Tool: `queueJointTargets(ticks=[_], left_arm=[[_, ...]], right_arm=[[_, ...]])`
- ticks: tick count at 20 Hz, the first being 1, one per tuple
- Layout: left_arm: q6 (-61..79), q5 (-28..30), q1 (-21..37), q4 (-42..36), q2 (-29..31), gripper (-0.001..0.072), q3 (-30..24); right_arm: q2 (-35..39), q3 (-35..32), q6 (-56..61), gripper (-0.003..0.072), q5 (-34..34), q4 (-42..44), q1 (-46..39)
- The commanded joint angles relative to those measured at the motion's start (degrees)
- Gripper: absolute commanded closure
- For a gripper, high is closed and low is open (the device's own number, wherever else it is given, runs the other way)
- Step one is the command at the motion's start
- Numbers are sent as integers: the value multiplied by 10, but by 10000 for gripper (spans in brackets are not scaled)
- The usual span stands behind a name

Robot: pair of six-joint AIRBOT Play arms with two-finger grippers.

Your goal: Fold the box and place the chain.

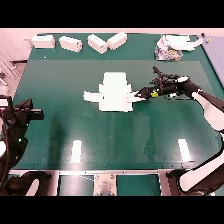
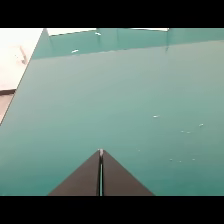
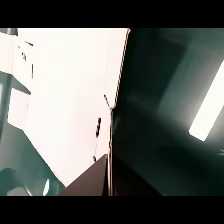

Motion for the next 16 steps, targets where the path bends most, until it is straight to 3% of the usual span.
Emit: queueJointTargets(ticks=[1,12,16], left_arm=[[0,0,0,0,0,687,0],[0,-20,0,0,0,687,0],[-4,-79,0,0,0,686,0]], right_arm=[[6,0,-20,679,-12,-14,9],[46,-18,-31,678,-81,-38,40],[62,-59,-29,679,-122,4,41]])
